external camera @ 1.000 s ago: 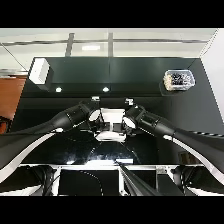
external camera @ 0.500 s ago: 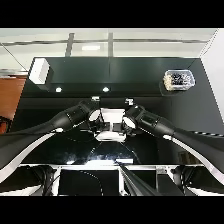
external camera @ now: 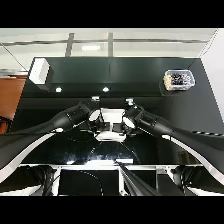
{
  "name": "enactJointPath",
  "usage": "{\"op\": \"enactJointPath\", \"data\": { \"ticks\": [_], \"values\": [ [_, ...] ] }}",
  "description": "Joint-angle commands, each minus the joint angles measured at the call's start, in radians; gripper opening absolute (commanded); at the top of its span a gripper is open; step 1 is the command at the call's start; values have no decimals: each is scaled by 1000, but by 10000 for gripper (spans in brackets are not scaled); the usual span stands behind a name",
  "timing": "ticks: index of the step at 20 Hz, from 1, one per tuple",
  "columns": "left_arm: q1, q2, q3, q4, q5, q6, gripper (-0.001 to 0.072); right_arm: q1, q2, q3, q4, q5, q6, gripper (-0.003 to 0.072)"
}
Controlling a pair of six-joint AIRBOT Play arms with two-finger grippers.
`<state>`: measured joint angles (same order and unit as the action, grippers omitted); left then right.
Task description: Fold the box and place the chain.
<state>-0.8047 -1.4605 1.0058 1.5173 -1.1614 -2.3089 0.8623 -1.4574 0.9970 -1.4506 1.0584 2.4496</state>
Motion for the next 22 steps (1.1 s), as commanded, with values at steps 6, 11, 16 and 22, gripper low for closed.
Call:
{"op": "enactJointPath", "data": {
  "ticks": [6,11,16,22],
  "values": [
    [0,-1,0,0,0,0,31,0,-6,0,0,3,0,242],
    [0,-1,0,0,0,0,31,0,-6,0,0,4,0,242],
    [0,-1,0,0,0,0,31,0,-2,0,2,4,-1,242],
    [0,-1,0,0,1,0,31,0,6,9,-4,11,-19,243]
  ]
}}
